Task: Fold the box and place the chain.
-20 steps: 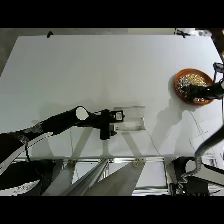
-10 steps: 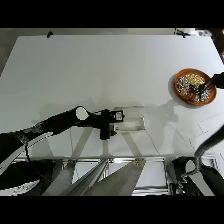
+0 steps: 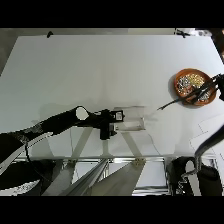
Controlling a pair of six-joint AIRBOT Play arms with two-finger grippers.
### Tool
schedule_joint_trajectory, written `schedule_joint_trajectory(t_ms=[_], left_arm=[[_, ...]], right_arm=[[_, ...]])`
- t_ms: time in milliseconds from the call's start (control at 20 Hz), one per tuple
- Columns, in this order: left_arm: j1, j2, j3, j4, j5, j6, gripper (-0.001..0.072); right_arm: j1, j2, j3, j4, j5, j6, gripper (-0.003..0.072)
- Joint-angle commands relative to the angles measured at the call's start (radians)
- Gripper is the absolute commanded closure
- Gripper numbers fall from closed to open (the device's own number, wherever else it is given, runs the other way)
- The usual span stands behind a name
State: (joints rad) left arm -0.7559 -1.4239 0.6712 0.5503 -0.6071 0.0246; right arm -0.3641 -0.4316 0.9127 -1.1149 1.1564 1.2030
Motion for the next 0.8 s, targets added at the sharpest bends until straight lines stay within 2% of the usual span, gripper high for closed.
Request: schedule_joint_trajectory(t_ms=[0, 200, 350, 550, 750], left_arm=[[0.000, 0.000, 0.000, 0.000, 0.000, 0.000, 0.0219], [0.000, 0.000, 0.000, 0.000, 0.000, 0.000, 0.0219], [0.000, 0.000, 0.000, 0.000, 0.000, 0.000, 0.0219], [0.000, 0.000, 0.000, 0.000, 0.000, 0.000, 0.0219], [0.000, 0.000, 0.000, 0.000, 0.000, 0.000, 0.0219]], right_arm=[[0.055, 0.055, 0.000, 0.089, 0.151, -0.007, 0.0674], [0.142, 0.055, -0.005, 0.118, 0.265, 0.001, 0.0674], [0.200, 0.055, -0.061, 0.129, 0.277, 0.048, 0.0674], [0.280, 0.055, -0.219, 0.208, 0.204, 0.053, 0.0674], [0.402, 0.053, -0.328, 0.285, 0.034, 0.053, 0.0674]])
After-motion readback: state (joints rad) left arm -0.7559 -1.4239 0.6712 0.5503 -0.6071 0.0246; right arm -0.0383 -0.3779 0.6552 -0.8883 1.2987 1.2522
